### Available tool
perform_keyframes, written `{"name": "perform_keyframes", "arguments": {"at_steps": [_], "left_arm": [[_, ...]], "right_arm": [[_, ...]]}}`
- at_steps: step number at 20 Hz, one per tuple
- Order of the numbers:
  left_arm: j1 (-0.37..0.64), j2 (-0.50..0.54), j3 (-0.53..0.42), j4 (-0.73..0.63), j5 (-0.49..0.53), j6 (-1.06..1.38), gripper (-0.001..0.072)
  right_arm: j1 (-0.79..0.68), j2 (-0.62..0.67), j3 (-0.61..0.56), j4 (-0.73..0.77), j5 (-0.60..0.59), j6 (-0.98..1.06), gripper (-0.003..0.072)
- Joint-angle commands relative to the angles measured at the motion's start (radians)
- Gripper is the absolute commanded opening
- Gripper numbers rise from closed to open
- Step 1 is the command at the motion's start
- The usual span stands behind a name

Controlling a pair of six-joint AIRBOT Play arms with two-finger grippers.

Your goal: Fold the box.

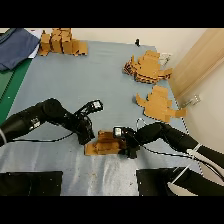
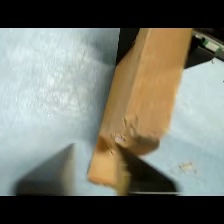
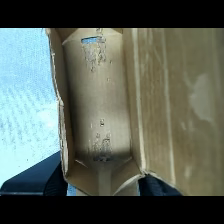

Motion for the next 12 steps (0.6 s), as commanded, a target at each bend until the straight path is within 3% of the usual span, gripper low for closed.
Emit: {"name": "perform_keyframes", "arguments": {"at_steps": [1,3,6,9,12], "left_arm": [[-0.018,0.105,0.0,0.128,-0.196,-0.286,0.0011],[-0.064,0.106,-0.001,0.066,-0.197,-0.497,0.0011],[-0.147,0.062,-0.001,-0.14,0.033,-0.563,0.0012],[-0.143,-0.015,0.0,-0.276,0.299,-0.616,0.0012],[-0.109,-0.102,0.0,-0.285,0.391,-0.628,0.0012]], "right_arm": [[0.001,0.0,0.0,0.0,0.0,0.0,0.0512],[0.001,0.0,0.0,0.0,0.0,0.0,0.0512],[0.001,0.0,0.0,0.001,0.001,0.0,0.0512],[0.001,0.0,0.0,0.0,-0.001,0.0,0.0512],[0.001,0.0,0.0,0.0,0.0,0.0,0.0512]]}}
